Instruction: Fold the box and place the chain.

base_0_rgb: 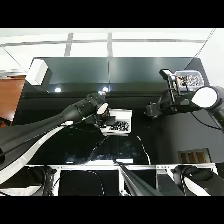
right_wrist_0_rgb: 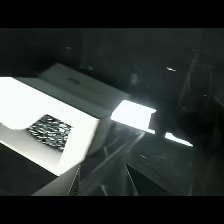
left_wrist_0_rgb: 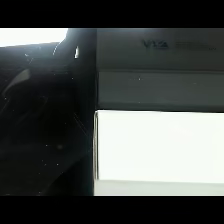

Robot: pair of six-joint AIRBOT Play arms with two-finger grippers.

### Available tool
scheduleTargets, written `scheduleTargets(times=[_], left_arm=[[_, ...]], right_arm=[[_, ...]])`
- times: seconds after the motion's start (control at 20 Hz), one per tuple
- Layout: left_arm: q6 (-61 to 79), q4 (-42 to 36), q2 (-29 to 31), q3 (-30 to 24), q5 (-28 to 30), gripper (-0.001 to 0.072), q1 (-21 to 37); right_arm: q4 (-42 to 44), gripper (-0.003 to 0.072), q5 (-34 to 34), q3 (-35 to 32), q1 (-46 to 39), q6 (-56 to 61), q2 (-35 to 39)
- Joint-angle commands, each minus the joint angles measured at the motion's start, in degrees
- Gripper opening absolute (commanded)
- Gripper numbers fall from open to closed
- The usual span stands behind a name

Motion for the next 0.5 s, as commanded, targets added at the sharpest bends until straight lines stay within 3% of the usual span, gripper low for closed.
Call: scheduleTargets(times=[0.0,0.05,0.3,0.45], left_arm=[[-3.21,-0.39,0.26,1.81,-0.13,0.0329,-0.13],[-2.71,0.33,0.7,2.84,-1.05,0.0563,-0.26],[13.42,5.92,10.73,2.89,-9.31,0.0587,-0.31],[18.64,15.28,21.0,-3.89,-12.22,0.0587,4.35]], right_arm=[[-1.99,0.0345,3.56,-0.02,-1.62,-0.24,0.81],[-2.27,0.0344,4.55,-0.02,-1.62,-0.24,0.81],[-4.37,0.0344,4.37,-0.02,-1.64,-0.2,0.81],[-4.35,0.0344,4.37,-0.02,-1.62,-0.2,0.81]])
